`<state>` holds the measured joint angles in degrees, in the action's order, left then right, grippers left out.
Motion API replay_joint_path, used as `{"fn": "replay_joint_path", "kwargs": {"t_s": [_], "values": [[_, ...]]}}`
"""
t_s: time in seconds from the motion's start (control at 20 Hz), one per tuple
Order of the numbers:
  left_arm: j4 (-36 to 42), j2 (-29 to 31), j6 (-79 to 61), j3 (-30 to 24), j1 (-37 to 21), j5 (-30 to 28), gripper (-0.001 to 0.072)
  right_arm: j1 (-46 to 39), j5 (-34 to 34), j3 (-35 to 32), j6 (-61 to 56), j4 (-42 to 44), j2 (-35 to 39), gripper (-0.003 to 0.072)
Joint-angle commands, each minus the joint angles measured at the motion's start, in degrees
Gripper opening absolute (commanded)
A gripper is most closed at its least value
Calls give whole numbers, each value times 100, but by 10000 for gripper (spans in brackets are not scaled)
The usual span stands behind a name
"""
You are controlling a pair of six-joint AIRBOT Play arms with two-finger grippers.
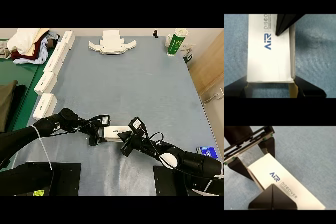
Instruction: Fold the box.
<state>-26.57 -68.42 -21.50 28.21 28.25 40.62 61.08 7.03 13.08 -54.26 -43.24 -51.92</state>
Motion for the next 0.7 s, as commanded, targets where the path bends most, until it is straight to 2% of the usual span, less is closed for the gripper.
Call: {"fn": "replay_joint_path", "kwargs": {"t_s": [0.0,0.25,0.4,0.65], "values": [[-2,0,-7,0,0,0,512,9,-33,-17,-76,20,-26,6],[-2,0,-7,0,0,0,513,7,129,-7,-76,20,39,6],[-2,0,-7,0,0,2,512,7,343,37,-74,20,470,6],[-2,-2,-7,-2,0,2,512,-55,334,227,76,0,1137,6]]}}
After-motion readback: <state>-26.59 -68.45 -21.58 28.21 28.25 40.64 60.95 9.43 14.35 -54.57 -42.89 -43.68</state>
